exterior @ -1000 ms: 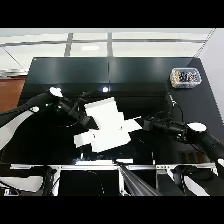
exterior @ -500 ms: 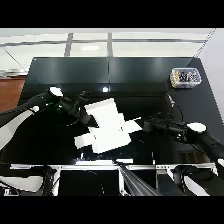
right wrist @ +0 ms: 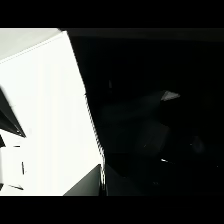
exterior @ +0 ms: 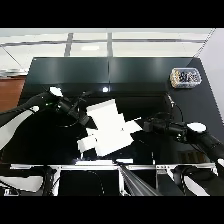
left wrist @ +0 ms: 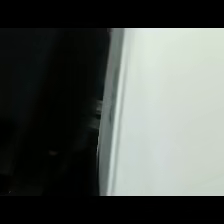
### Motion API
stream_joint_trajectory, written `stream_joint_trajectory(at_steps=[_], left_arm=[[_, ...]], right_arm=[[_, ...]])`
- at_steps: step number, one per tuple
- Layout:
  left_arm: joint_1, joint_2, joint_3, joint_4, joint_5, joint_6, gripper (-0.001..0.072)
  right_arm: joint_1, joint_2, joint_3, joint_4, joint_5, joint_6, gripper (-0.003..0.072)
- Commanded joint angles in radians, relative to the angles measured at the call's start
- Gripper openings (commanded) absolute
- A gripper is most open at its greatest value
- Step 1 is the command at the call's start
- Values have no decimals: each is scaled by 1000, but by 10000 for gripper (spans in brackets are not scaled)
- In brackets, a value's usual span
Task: Fold the box and place the chain.
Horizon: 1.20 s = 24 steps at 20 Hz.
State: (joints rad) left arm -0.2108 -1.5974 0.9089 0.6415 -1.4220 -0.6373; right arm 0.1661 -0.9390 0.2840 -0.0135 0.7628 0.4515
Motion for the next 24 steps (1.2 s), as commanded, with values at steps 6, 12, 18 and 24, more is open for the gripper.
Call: stream_joint_trajectory(at_steps=[6,12,18,24], left_arm=[[2,14,1,6,3,28,24],[-114,332,-132,35,312,135,26],[-261,383,-167,83,497,653,26],[-289,295,-161,151,629,657,27]], right_arm=[[-128,2,57,-115,92,51,586],[-272,2,305,-319,351,120,585],[-322,1,332,-312,237,113,585],[-225,0,332,-549,267,113,585]])
